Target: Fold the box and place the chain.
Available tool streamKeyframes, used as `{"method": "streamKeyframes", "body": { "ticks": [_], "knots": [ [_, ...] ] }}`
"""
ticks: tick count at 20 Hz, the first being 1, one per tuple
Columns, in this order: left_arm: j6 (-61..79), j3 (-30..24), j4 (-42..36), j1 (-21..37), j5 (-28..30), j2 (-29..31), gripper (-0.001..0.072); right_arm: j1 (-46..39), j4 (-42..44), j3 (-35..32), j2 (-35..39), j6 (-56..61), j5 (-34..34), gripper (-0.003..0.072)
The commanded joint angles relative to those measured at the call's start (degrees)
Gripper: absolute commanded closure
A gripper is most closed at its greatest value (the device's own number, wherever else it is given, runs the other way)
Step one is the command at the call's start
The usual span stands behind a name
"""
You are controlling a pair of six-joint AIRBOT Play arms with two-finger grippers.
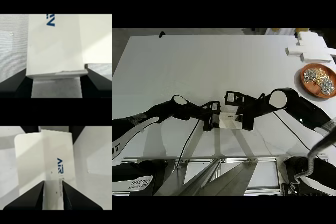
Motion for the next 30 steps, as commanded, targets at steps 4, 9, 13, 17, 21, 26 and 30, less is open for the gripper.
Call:
{"method": "streamKeyframes", "body": {
  "ticks": [4,9,13,17,21,26,30],
  "knots": [
    [0.00,-0.02,0.00,0.02,0.00,0.04,0.0454,3.34,-0.76,-1.70,1.40,-0.92,-2.69,0.0410],
    [0.00,-0.02,0.00,0.02,0.00,0.04,0.0454,4.20,-7.04,-1.70,1.40,-0.87,-3.10,0.0393],
    [0.00,-0.02,0.00,0.02,0.00,0.04,0.0454,4.20,-8.83,-1.70,1.40,-0.85,-4.39,0.0418],
    [0.00,-0.02,0.00,0.02,0.00,0.04,0.0454,4.20,-8.83,-1.70,1.40,-0.85,-4.44,0.0534],
    [0.00,-0.02,0.00,0.02,0.00,0.04,0.0454,4.20,-8.83,-1.73,1.38,-0.42,-5.51,0.0535],
    [0.00,-0.02,0.00,0.02,0.00,0.04,0.0454,4.20,-8.81,-1.70,1.38,-0.39,-6.64,0.0587],
    [0.00,-0.02,0.00,0.02,0.00,0.04,0.0454,4.20,-7.32,-2.54,1.38,-0.44,-4.59,0.0545]
  ]
}}
